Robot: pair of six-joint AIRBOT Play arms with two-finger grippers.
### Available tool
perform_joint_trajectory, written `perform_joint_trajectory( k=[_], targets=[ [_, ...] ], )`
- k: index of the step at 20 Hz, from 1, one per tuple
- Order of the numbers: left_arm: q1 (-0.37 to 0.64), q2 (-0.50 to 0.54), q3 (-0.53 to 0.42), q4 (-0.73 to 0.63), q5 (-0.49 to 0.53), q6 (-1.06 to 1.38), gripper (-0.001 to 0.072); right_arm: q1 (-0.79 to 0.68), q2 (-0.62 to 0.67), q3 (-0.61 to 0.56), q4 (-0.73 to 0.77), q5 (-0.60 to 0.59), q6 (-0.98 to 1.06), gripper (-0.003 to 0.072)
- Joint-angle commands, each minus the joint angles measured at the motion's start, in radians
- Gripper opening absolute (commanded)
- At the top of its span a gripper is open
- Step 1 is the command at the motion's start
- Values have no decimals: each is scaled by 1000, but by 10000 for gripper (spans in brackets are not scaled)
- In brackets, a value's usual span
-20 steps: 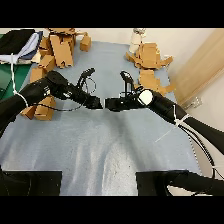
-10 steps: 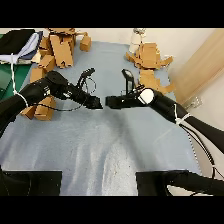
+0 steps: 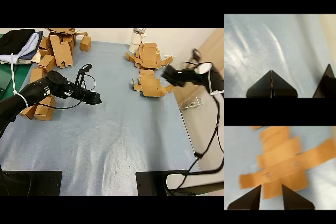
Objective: Fold the box.
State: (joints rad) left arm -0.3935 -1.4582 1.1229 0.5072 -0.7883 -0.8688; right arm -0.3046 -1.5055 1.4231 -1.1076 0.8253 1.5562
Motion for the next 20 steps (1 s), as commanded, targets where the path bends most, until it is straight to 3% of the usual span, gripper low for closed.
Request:
perform_joint_trajectory(
  k=[1, 5, 10, 20],
  targets=[
    [0, -1, 1, 1, 80, 0, 13, -227, -168, 151, -4, 63, -77, 413],
    [0, -1, 1, 0, 103, 0, 13, -298, -315, 251, 54, 56, -192, 413],
    [0, -1, 1, 0, 109, -13, 14, -286, -407, 307, 275, 59, -422, 413],
    [0, -1, 1, 0, 108, -15, 13, -198, -541, 396, 277, 55, -451, 412]
  ],
)
